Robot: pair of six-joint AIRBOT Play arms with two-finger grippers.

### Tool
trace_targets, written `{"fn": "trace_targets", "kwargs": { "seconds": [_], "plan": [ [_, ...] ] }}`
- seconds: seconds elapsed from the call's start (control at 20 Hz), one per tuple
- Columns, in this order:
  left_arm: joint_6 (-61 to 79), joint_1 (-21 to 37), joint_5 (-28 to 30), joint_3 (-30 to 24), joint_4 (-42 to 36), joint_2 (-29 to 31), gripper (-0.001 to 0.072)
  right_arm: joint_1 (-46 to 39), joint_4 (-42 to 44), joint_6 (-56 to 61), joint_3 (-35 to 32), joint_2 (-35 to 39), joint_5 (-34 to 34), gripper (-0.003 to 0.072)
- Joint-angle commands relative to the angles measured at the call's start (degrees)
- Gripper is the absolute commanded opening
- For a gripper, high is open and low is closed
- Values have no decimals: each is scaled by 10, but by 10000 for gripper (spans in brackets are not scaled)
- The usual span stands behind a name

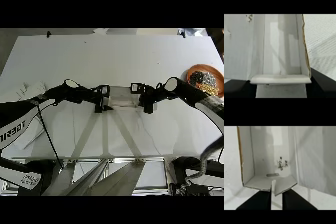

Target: Fold the box and place the chain.

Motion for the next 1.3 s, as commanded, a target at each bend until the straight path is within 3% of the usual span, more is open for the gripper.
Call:
{"fn": "trace_targets", "kwargs": {
  "seconds": [0.0,0.2,0.3,0.35,0.45,0.55,0.65,0.75,0.8,1.25],
  "plan": [
    [0,0,0,0,0,0,156,0,26,-19,0,-1,7,71],
    [0,0,0,0,0,0,156,0,51,-24,0,-1,11,39],
    [0,0,0,0,0,0,156,0,76,-24,0,-1,12,58],
    [0,0,0,0,0,0,156,0,82,-24,0,-1,12,110],
    [0,0,0,0,0,0,156,0,83,-23,0,-1,10,379],
    [0,0,0,0,0,0,156,0,83,-23,0,-1,4,384],
    [0,0,0,0,0,0,156,0,82,-23,0,-1,2,323],
    [0,0,0,0,0,0,156,0,70,-17,0,1,5,75],
    [0,0,0,0,0,0,156,0,52,-13,0,3,11,10],
    [0,0,0,0,0,0,156,-10,-251,386,0,114,45,7]
  ]
}}
